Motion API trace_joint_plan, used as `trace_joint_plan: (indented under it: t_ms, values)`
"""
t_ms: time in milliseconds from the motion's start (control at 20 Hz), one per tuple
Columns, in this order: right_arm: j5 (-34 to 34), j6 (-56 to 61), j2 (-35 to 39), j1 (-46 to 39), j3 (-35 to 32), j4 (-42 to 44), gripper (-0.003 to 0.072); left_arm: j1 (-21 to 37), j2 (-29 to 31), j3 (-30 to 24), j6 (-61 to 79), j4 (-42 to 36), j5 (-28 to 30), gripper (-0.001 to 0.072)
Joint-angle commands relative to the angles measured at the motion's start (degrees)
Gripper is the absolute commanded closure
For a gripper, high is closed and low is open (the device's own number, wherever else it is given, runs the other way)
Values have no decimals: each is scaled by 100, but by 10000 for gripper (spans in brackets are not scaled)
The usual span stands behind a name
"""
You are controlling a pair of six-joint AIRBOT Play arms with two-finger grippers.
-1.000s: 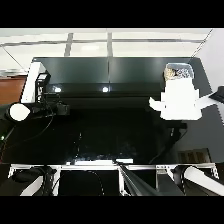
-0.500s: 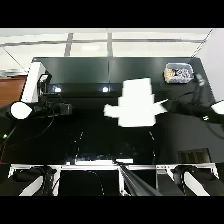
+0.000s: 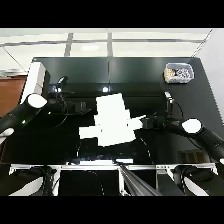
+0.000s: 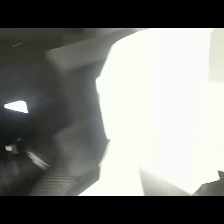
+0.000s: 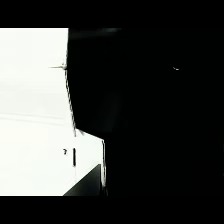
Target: Fold the box and place the chain.
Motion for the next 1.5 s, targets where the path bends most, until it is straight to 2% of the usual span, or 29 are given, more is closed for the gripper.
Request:
trace_joint_plan:
  t_ms: [0,100,250,300,400,500,600,700,850,900,950,1100,1200,1250,1300,1350,1400,1450]
  values:
    - [-111,7,7,114,-68,15,673,-20,-841,713,275,-428,-741,-3]
    - [-109,7,7,114,-68,15,673,-11,-1449,1176,275,-452,-1401,-3]
    - [-94,7,7,114,-68,15,672,-13,-2459,1849,417,-468,-2999,17]
    - [-87,7,7,114,-68,15,673,-13,-2691,1982,420,-470,-3316,17]
    - [-85,4,7,114,-68,15,672,-42,-3018,2168,476,-472,-3641,26]
    - [-87,4,7,114,-68,15,673,-129,-3281,2345,1106,-719,-3978,113]
    - [-83,7,7,114,-68,17,673,-262,-3469,2544,1801,-903,-4358,113]
    - [-63,7,7,114,-68,15,673,-334,-3674,2809,1880,-844,-4415,130]
    - [-22,7,7,114,-68,15,672,-393,-4085,3296,1967,-848,-4883,293]
    - [-22,7,7,114,-68,15,673,-393,-4229,3462,2046,-848,-5217,395]
    - [-22,7,7,114,-68,15,672,-393,-4347,3604,2059,-828,-5490,454]
    - [-22,7,7,114,-68,15,672,-393,-4446,3851,2070,-374,-5541,630]
    - [-24,4,7,114,-68,15,672,-380,-4461,3967,2070,-291,-5539,686]
    - [-28,4,7,114,-68,15,671,-369,-4461,4019,2070,-291,-5534,686]
    - [-66,4,9,114,-66,13,565,-369,-4461,4083,2046,-289,-5508,686]
    - [-85,2,9,92,-52,-7,203,-369,-4461,4144,2022,-289,-5495,687]
    - [44,4,15,17,28,-205,28,-372,-4454,4207,1947,-289,-5501,688]
    - [358,7,31,-98,195,-570,29,-374,-4433,4242,1845,-289,-5501,689]
